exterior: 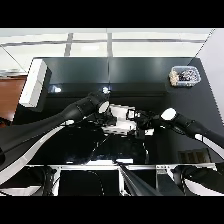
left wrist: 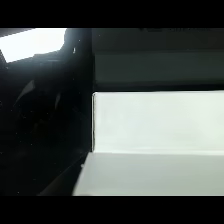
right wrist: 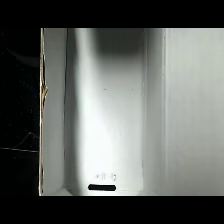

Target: Fold the box and place the chain.

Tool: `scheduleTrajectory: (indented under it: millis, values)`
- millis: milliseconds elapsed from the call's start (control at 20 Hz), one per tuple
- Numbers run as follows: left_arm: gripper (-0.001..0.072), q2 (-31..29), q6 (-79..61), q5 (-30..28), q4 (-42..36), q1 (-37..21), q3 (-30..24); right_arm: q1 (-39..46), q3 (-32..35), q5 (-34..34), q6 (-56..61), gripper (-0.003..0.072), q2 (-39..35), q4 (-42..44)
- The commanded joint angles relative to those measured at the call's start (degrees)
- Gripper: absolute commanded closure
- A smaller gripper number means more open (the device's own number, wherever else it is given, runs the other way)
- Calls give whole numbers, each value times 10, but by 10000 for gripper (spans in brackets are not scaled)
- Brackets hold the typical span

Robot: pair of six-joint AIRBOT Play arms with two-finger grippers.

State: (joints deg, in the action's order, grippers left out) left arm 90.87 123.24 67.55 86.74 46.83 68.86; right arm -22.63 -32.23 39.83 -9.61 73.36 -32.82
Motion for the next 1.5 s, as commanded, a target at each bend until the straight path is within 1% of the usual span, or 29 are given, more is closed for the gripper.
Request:
scheduleTrajectory:
  millis: [0, 150, 350, 850, 900, 950, 1000, 1100, 1200, 1350, 1450]
  values:
    - [684, 2, -2, -1, -4, 1, 0, 0, 0, 0, -1, 677, 0, 0]
    - [680, 2, -2, -9, -5, 1, 0, 0, 0, 0, -1, 677, 0, 0]
    - [683, 2, -2, 1, -7, 1, 0, 0, 0, 0, -1, 677, 0, 0]
    - [683, 2, -2, 1, -22, 0, 0, 0, 0, 0, -1, 677, 0, 0]
    - [683, 2, -2, 1, -22, 0, 0, 0, 0, 0, 0, 649, 0, 0]
    - [683, 2, -2, 1, -22, 0, 0, 0, 0, 0, 8, 346, 0, 0]
    - [683, 2, -2, 1, -22, 0, 0, 0, 0, -5, 25, 18, 0, 0]
    - [683, 2, -2, 2, -22, 0, 0, 1, 0, -4, 67, 11, -7, -16]
    - [682, 2, -2, 6, -22, 0, 0, 2, 0, 3, 115, 12, -30, -51]
    - [682, 2, -2, 19, -22, 0, 0, 16, 0, 40, 166, 14, -74, -118]
    - [682, 2, -2, 20, -22, 0, 0, 32, 0, 69, 191, 14, -98, -143]
